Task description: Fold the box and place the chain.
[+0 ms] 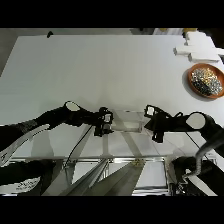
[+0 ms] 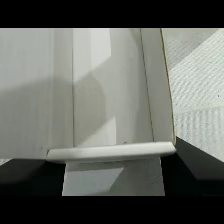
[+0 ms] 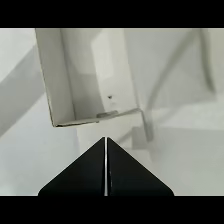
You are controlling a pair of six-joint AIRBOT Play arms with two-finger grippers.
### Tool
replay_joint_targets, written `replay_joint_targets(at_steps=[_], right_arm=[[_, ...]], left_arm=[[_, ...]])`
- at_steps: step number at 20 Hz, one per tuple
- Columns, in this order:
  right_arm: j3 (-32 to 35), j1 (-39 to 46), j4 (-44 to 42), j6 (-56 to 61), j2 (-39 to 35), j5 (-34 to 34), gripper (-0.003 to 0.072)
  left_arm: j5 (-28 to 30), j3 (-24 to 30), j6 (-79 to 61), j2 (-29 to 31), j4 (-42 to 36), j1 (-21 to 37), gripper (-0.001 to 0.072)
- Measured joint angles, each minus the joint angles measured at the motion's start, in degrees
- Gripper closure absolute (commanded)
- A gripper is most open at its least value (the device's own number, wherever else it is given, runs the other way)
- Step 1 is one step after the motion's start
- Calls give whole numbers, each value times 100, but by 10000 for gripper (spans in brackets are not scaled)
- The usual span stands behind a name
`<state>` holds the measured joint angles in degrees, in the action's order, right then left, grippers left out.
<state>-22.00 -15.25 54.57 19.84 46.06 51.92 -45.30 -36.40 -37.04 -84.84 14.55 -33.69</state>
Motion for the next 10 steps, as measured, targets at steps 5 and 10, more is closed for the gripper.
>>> replay_joint_targets(at_steps=[5,10], right_arm=[[4,529,885,2907,-584,-203,675],[4,1346,1202,4861,-286,11,675]], left_arm=[[2,0,9,0,2,0,575],[4,0,11,0,2,0,575]])
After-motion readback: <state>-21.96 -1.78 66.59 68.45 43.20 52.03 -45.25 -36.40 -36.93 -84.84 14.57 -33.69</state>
